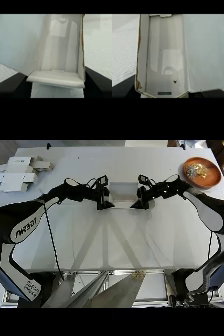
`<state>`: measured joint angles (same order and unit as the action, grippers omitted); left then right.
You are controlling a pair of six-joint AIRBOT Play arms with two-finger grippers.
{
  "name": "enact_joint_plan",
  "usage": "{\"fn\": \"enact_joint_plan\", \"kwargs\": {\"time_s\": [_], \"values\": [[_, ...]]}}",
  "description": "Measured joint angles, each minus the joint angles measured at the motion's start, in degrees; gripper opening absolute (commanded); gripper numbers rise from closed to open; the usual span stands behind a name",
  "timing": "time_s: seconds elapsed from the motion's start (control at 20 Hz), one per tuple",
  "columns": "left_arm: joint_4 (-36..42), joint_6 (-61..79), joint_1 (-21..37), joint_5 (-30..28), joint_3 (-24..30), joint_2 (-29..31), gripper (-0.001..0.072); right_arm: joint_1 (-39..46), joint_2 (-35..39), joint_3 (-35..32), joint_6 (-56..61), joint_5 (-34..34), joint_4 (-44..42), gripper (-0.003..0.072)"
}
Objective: Fold the box and place the chain.
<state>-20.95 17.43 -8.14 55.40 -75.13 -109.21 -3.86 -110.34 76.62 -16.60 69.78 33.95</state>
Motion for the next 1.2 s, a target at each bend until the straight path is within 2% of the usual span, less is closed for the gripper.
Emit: {"fn": "enact_joint_plan", "kwargs": {"time_s": [0.15,0.2,0.3,0.35,1.2], "values": [[-0.5,-0.7,0.2,0.7,-0.1,0.0,0.0542,0.0,0.0,0.0,0.0,0.0,0.2,0.0496],[-0.8,-0.8,0.2,0.9,-0.1,0.0,0.0448,0.0,0.0,0.0,0.0,0.0,0.3,0.0496],[-1.5,-1.0,0.1,1.0,-0.2,-0.1,0.0426,0.0,0.0,0.0,0.0,0.0,0.7,0.0496],[-1.7,-1.0,0.0,1.1,-0.3,-0.1,0.0393,0.0,0.0,0.0,0.0,0.0,0.7,0.0496],[-2.6,-1.2,-0.1,1.7,-0.4,-0.1,0.0395,0.0,0.0,0.0,0.0,0.0,0.3,0.0496]]}}
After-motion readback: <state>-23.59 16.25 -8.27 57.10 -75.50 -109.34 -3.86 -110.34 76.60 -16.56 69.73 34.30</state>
